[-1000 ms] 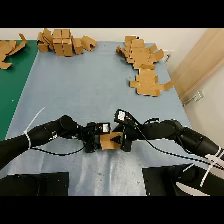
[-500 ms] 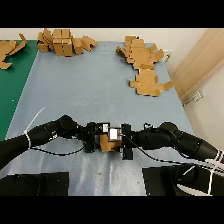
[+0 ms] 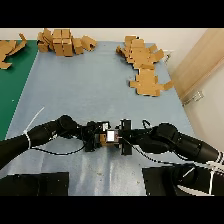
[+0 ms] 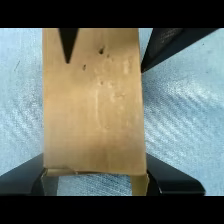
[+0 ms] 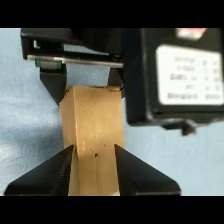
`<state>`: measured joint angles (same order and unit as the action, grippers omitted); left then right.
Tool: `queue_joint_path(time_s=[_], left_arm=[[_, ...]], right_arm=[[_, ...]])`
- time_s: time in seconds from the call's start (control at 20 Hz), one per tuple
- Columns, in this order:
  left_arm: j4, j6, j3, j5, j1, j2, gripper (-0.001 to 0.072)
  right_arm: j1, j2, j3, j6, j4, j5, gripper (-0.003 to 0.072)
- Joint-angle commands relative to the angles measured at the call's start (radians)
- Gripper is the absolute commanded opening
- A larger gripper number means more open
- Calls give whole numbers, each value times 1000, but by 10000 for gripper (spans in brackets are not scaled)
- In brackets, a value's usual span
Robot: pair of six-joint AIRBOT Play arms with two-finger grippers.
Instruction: Fold the box.
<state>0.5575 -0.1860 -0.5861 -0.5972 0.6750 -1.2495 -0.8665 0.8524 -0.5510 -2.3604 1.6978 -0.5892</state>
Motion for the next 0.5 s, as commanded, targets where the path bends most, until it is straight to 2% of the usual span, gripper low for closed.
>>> queue_joint_path(time_s=[0.0,0.45], left_arm=[[3,-5,-1,-6,1,0,467],[3,-5,-1,-6,1,0,467]], right_arm=[[-2,-5,-11,12,-29,19,400],[-2,-7,-11,12,-18,-2,399]])
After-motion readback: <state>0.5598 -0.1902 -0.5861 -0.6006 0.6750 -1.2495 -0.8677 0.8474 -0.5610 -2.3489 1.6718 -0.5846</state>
